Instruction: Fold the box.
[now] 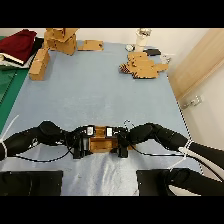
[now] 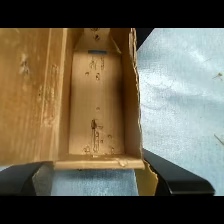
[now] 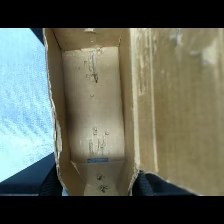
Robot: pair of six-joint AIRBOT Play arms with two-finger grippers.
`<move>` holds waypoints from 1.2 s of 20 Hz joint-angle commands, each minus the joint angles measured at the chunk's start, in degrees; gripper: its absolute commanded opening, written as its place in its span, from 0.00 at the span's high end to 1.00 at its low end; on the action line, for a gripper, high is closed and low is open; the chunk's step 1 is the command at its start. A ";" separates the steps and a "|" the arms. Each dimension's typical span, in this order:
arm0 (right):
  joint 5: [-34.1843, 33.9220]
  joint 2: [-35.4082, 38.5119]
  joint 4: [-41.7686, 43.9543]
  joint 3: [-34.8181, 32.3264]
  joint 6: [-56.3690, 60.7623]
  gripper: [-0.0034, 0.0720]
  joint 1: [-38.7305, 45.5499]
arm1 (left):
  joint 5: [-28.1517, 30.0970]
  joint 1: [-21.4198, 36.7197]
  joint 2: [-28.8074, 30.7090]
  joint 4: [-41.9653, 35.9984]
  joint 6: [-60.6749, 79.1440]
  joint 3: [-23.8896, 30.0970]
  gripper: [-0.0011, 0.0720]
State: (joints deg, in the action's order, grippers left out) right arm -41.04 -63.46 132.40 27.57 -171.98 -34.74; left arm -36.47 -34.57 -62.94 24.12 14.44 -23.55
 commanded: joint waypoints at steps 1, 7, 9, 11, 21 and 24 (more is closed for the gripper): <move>0.02 -0.02 0.02 -0.02 0.02 0.29 -0.02 | -0.09 -0.46 -1.46 -0.68 0.76 -0.79 0.03; 0.04 -0.02 0.02 -0.02 0.00 0.29 -0.02 | 0.13 -0.42 -1.62 2.78 0.72 -0.79 0.21; 0.02 -0.02 0.02 -0.02 0.00 0.29 -0.02 | 0.55 -0.44 -1.62 2.78 0.72 -0.79 0.21; 0.02 -0.02 0.02 -0.02 0.02 0.29 -0.02 | 0.55 -0.46 -1.62 2.69 0.81 -0.81 0.51; 0.02 -0.02 0.02 -0.02 0.00 0.29 -0.02 | 0.46 -0.44 -1.60 2.69 0.76 -0.81 0.53; 0.02 -0.02 0.02 -0.02 0.00 0.29 -0.02 | 0.48 -0.44 -1.60 2.69 0.76 -0.81 0.53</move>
State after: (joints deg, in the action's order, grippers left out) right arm -41.04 -63.46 132.40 27.57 -171.98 -34.74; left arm -36.03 -35.03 -64.51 26.72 15.18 -24.29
